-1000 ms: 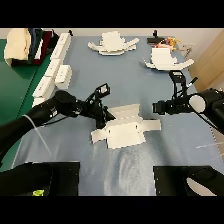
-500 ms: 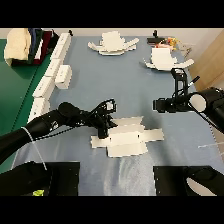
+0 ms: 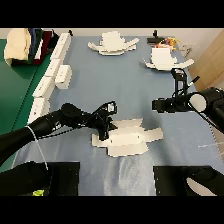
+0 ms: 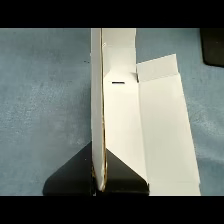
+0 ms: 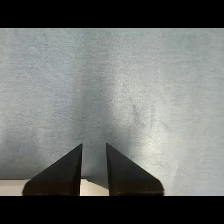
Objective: Fold the box.
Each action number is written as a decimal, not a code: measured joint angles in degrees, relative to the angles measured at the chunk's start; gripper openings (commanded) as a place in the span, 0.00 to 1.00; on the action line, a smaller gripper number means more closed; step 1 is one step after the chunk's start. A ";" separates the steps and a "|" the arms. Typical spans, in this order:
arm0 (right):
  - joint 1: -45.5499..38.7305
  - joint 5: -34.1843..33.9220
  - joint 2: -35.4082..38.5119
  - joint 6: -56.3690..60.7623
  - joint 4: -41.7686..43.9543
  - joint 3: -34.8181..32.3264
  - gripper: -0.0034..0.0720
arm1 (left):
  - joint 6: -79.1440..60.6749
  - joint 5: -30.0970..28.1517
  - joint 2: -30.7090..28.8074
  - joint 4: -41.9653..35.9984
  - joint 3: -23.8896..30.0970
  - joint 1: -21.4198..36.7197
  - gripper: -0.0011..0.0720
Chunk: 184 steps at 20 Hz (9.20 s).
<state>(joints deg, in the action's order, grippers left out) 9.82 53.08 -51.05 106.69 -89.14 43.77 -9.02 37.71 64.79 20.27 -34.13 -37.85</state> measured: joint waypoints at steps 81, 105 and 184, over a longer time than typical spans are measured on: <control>0.00 6.49 0.02 -0.68 4.81 0.00 0.07 | -8.72 -10.34 -9.22 -1.44 9.62 -6.05 0.03; 45.83 -1.79 6.38 -24.00 -2.99 -18.29 0.84 | -5.51 -9.05 -9.18 -1.22 9.73 -6.05 0.03; 5.95 4.76 -7.04 -88.32 36.44 -13.84 0.99 | -5.53 -8.96 -9.16 -1.22 9.73 -6.12 0.03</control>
<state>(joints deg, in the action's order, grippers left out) 15.77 57.84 -58.08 18.37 -52.71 29.93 -14.55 28.75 55.64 19.05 -24.40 -43.97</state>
